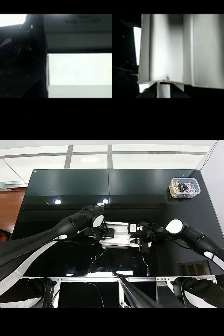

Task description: Fold the box and place the chain.

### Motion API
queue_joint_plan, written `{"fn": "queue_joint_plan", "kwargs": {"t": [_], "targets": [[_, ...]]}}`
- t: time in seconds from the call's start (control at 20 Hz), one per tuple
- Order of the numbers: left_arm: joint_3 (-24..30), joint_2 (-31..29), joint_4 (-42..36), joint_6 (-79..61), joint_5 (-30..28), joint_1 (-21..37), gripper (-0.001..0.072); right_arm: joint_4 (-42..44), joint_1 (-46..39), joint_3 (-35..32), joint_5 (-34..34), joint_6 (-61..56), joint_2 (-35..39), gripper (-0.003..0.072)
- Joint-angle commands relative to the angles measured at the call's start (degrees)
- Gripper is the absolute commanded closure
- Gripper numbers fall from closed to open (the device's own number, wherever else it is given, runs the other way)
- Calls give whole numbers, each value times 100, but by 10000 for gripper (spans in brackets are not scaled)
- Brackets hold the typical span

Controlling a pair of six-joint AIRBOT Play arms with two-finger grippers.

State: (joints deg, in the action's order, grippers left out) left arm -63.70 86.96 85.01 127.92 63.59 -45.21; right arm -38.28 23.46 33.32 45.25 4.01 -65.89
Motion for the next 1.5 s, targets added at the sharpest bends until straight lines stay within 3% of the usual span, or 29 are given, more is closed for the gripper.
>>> {"fn": "queue_joint_plan", "kwargs": {"t": [0.0,0.1,0.15,0.25,0.35,0.4,0.45,0.5,0.55,0.6,0.8,1.0,1.1,1.25,1.45], "targets": [[-4,-2,-22,0,-35,2,679,750,125,0,-227,9,-214,508],[-4,-2,-22,2,-52,2,679,994,181,0,-350,4,-313,498],[-4,-2,-22,0,-55,2,679,1025,195,0,-361,-24,-361,401],[-4,-2,-24,0,-52,2,680,1014,192,-2,-354,-190,-391,369],[-4,-2,-24,0,-52,2,680,1016,192,-2,-352,-326,-393,548],[-4,-2,-24,0,-52,2,680,1023,192,-2,-356,-365,-391,460],[-4,-2,-24,0,-52,2,679,1016,192,-2,-354,-455,-391,301],[-4,-2,-24,0,-52,2,680,999,190,-2,-328,-627,-391,365],[-4,-2,-22,0,-52,2,679,927,190,0,-291,-841,-376,615],[-4,-2,-22,0,-52,2,679,785,188,0,-286,-1165,-326,671],[-4,-2,-22,0,-52,2,680,-7,-160,48,122,-3875,348,671],[-4,-2,-24,0,-55,2,679,-603,-1845,127,1429,-6304,1167,671],[-4,-2,-22,0,-52,2,679,-846,-2920,50,1521,-6902,1172,671],[-4,-2,-22,0,-52,2,679,-874,-3967,-544,885,-7862,1121,671],[-4,-2,-28,0,-55,2,679,-422,-3766,-1104,1215,-7316,573,671]]}}
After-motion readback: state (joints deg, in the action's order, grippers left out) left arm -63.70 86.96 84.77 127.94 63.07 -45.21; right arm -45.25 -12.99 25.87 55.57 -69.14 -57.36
